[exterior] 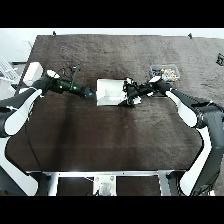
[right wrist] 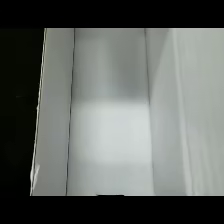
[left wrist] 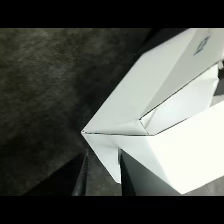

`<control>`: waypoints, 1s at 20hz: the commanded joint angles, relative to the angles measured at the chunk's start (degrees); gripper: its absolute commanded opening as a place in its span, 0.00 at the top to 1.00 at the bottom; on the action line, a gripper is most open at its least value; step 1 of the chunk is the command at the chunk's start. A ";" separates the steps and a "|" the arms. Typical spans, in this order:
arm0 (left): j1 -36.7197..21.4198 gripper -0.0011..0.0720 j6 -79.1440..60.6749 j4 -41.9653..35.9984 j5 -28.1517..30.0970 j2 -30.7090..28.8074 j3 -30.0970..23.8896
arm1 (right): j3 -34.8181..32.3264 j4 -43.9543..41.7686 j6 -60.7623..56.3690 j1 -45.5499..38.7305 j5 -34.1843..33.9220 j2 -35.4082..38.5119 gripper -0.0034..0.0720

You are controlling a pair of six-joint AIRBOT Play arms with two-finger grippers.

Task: Fold the box and place the chain.

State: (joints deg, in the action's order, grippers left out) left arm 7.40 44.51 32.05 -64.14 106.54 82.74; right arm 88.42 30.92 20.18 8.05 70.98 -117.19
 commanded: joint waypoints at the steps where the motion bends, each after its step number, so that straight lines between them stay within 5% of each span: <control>1: 0.02 0.65 0.00 0.02 -2.36 -0.02 0.74 | -0.02 -0.04 -0.02 0.04 0.00 0.02 0.11; 11: -1.95 0.65 -0.94 6.21 0.98 0.11 0.72 | -0.02 -0.04 -0.02 0.04 0.00 0.02 0.11; 20: -3.54 0.65 -0.39 1.27 -7.85 0.11 0.72 | -0.02 -0.04 -0.02 0.04 0.00 0.02 0.11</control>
State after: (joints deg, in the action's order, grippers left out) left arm 3.95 44.05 34.37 -68.82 106.61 83.42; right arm 88.42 30.87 20.18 8.05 70.96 -117.19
